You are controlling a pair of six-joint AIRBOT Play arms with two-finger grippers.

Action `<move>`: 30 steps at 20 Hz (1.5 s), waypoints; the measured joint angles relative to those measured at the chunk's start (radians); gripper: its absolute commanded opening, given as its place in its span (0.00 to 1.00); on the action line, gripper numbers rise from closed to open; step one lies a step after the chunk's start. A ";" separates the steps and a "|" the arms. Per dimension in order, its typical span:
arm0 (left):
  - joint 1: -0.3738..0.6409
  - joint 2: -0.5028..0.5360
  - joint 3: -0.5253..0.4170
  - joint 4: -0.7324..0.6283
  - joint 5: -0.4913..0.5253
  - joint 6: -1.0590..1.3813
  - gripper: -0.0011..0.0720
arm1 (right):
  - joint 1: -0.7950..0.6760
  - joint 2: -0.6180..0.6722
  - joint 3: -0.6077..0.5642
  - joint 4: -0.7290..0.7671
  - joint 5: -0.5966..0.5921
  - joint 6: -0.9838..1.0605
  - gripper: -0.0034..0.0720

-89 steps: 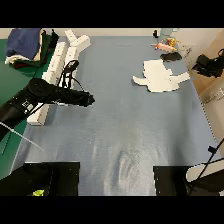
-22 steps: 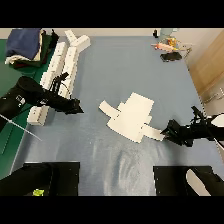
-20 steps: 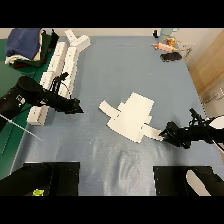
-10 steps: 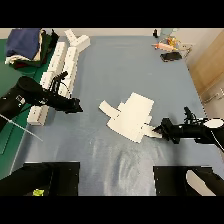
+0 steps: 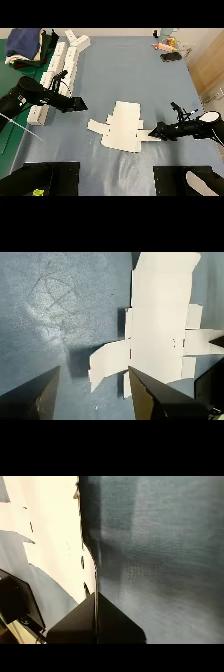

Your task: Fold the box.

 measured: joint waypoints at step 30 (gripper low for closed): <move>-0.121 -0.503 0.157 -0.364 -0.181 0.409 0.88 | 0.342 -0.002 0.027 -0.066 -0.315 -0.206 0.05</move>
